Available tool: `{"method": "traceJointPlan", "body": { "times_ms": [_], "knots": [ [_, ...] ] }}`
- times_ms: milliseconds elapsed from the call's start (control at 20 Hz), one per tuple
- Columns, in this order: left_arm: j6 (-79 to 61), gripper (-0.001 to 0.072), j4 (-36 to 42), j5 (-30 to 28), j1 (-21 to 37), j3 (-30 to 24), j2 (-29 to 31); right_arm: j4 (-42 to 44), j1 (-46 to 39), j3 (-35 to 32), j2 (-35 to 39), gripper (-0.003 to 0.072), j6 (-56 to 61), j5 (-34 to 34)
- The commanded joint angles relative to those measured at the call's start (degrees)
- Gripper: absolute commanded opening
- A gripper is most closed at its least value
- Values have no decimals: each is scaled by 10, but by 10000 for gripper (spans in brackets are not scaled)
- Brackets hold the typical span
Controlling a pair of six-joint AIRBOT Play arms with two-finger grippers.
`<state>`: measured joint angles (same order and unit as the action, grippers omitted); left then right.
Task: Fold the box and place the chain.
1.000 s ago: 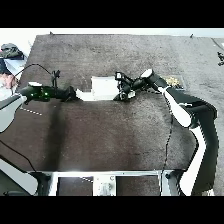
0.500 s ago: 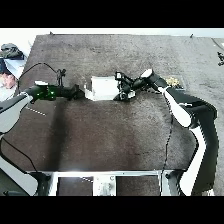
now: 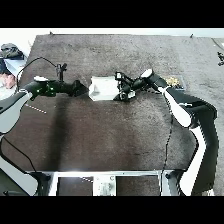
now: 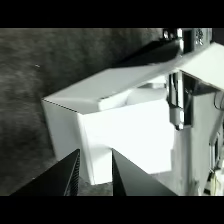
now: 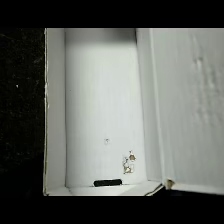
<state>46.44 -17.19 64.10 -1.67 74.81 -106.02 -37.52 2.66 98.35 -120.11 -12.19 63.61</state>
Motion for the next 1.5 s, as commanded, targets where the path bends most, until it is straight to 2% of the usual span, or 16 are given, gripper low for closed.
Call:
{"method": "traceJointPlan", "body": {
  "times_ms": [0,250,350,550,700,900,1050,1350,1450],
  "knots": [
    [2,215,0,-2,-8,2,0,0,0,0,0,398,0,0],
    [16,219,0,-4,-9,2,0,0,0,0,0,398,0,0],
    [23,246,-12,0,-15,14,0,0,0,0,0,398,0,0],
    [132,246,-134,-3,-41,73,0,0,0,0,0,398,0,0],
    [174,246,-168,-3,-54,99,0,0,0,0,0,398,0,0],
    [201,247,-174,-17,-63,102,0,0,0,0,0,398,0,0],
    [252,247,-208,-32,-75,102,0,0,0,0,0,398,0,0],
    [263,256,-219,-45,-80,104,0,0,0,0,0,398,0,0],
    [298,256,-259,-45,-87,119,0,0,0,0,0,398,0,0]
  ]
}}
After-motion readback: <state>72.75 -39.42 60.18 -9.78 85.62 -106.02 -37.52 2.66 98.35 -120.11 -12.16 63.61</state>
